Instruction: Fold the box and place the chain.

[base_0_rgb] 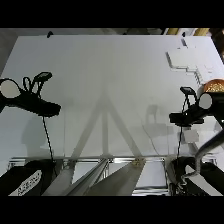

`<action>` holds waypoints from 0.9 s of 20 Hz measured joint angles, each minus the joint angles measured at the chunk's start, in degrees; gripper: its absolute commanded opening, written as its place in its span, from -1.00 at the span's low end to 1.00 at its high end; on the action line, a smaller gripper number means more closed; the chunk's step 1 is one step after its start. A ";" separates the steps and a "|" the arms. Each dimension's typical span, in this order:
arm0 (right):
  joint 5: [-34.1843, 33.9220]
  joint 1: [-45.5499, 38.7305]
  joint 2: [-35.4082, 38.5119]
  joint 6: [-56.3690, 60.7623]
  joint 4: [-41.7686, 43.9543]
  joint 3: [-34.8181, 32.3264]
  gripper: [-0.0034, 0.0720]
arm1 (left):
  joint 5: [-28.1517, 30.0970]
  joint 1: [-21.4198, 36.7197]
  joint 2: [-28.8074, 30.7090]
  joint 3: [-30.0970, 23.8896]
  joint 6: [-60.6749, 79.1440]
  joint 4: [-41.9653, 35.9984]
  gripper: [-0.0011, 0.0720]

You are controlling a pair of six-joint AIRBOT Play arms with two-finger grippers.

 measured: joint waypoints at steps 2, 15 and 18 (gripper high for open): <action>0.00 0.00 0.00 0.00 0.00 0.00 -0.85 | -0.02 0.00 0.00 0.02 0.00 0.00 -0.95; -1.38 0.00 0.00 0.00 0.00 -0.02 -0.85 | 0.00 0.00 -0.02 0.00 0.02 -0.02 -0.95; -5.84 -0.07 0.04 -1.09 -0.48 0.11 -0.86 | 0.00 0.00 -0.02 0.00 0.00 -0.02 -0.95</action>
